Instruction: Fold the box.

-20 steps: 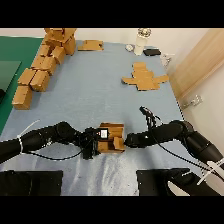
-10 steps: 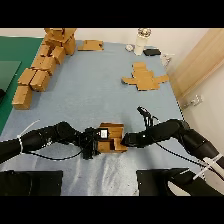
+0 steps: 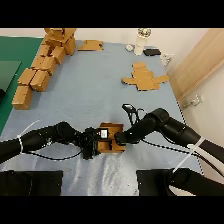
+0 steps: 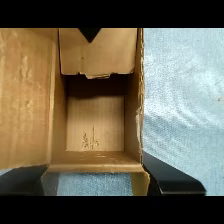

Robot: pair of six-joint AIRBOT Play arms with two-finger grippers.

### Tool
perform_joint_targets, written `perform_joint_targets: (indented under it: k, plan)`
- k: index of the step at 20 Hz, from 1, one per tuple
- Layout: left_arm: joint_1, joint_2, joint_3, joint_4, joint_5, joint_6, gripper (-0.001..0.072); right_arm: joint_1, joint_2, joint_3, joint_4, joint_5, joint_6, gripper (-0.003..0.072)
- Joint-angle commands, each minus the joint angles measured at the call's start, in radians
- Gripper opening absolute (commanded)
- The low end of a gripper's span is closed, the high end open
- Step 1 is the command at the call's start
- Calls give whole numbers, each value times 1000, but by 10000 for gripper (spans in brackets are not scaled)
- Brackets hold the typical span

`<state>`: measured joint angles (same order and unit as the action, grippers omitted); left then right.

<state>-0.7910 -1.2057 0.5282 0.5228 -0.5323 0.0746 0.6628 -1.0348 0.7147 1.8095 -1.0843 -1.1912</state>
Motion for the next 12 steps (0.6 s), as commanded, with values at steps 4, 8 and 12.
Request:
perform_joint_targets:
  k: [4,8,12]
  plan:
    - [0,0,1,0,0,0,521,217,-178,184,-233,-179,361,437]
    - [0,0,1,0,0,0,522,265,-260,215,-228,-241,505,437]
    - [0,0,1,0,0,0,521,281,-294,215,-239,-225,593,327]
